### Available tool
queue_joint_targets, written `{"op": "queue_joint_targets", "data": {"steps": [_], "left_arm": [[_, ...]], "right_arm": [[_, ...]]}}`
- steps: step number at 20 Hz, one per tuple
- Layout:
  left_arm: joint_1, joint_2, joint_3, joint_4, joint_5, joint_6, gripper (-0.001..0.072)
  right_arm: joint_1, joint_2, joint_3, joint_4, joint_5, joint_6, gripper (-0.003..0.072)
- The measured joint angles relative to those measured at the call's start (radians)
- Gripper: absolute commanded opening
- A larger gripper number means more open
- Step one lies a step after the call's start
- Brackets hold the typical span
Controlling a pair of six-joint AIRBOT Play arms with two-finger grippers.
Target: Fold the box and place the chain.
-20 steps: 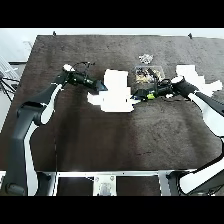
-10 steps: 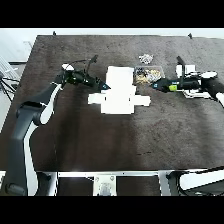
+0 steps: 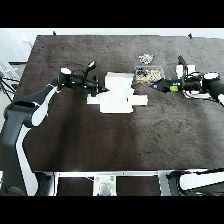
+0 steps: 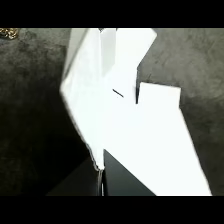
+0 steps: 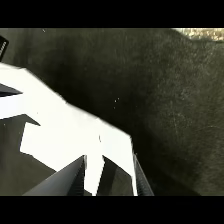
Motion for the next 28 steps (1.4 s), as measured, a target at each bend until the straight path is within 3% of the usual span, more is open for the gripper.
{"op": "queue_joint_targets", "data": {"steps": [7, 28], "left_arm": [[0.004, 0.016, -0.082, -0.052, 0.068, 0.174, 0.0015], [0.005, -0.051, -0.090, -0.085, 0.045, 0.315, 0.0020]], "right_arm": [[0.005, 0.001, -0.056, 0.014, 0.000, -0.048, 0.0376], [0.011, 0.001, -0.097, 0.126, 0.008, -0.178, 0.0375]]}}
